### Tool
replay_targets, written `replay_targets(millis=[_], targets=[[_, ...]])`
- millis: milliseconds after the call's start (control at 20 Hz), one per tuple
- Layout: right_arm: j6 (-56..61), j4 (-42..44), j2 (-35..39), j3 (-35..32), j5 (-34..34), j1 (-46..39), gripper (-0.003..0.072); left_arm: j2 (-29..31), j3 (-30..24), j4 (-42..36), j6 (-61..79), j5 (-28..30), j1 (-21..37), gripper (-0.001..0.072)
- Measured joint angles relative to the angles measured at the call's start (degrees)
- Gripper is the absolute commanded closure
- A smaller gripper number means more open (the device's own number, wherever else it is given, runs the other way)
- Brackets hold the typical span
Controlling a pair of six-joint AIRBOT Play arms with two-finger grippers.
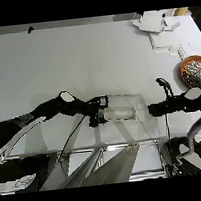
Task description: Fold the box and place the chain.
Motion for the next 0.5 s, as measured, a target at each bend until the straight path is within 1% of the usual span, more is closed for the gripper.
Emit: replay_targets(millis=[100,150,200,350,400,500], targets=[[0.2,1.7,-0.7,0.0,0.7,1.9,0.0663,0.0,0.0,0.0,0.0,0.0,0.0,0.0437],[0.2,2.4,-0.5,0.0,1.1,2.6,0.0630,0.0,0.0,0.0,0.0,0.0,0.0,0.0437],[0.2,3.0,0.1,0.0,1.7,3.1,0.0565,0.0,0.0,0.0,0.0,0.0,0.0,0.0437],[0.4,4.1,3.1,0.0,3.1,3.8,0.0450,0.0,0.0,0.0,0.0,0.0,0.0,0.0437],[0.9,4.4,4.5,0.0,3.4,3.9,0.0392,0.0,0.0,0.0,0.0,0.0,0.0,0.0437],[2.3,4.8,7.1,0.0,3.9,4.1,0.0378,0.0,0.0,0.0,0.0,0.0,0.0,0.0437]])
